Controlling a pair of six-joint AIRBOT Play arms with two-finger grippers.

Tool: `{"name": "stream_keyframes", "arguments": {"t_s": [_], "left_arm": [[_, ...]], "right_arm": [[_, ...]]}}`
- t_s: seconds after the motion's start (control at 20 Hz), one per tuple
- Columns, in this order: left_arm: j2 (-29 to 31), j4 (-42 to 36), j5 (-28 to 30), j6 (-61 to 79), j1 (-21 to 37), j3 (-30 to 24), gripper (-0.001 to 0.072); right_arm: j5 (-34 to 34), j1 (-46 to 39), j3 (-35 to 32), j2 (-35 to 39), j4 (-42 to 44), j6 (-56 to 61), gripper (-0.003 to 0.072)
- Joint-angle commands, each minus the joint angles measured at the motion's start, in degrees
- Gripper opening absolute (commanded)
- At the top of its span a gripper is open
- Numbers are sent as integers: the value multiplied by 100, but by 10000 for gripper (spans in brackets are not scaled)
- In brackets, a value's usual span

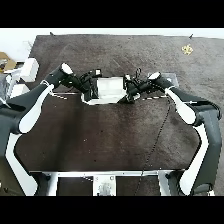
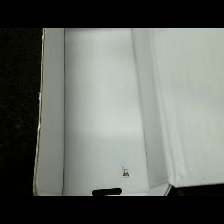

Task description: Fold the box and place the chain.

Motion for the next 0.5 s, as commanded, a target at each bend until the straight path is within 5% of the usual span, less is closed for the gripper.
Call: {"name": "stream_keyframes", "arguments": {"t_s": [0.0,0.45], "left_arm": [[-28,-254,155,52,-2,0,150],[-245,-953,133,492,-79,0,152]], "right_arm": [[0,4,-2,-4,-22,0,448],[-11,4,-2,-4,-20,0,448]]}}
